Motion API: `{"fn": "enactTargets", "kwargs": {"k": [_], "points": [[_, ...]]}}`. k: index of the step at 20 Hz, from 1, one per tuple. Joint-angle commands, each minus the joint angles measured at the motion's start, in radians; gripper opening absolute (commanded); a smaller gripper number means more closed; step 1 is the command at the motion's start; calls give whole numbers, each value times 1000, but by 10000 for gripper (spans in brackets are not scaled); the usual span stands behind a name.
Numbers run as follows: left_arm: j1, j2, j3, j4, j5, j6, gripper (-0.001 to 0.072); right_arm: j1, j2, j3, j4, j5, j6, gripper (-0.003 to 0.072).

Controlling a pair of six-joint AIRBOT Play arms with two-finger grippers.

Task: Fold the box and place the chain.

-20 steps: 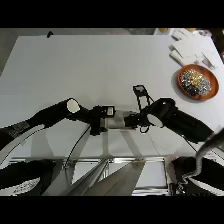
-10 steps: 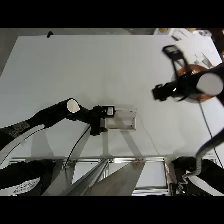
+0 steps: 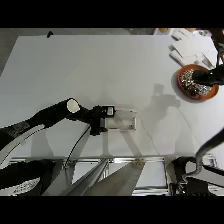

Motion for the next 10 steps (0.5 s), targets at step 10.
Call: {"fn": "enactTargets", "kwargs": {"k": [10], "points": [[0,1,0,0,0,0,134,-60,-226,8,68,-189,-2,182]]}}
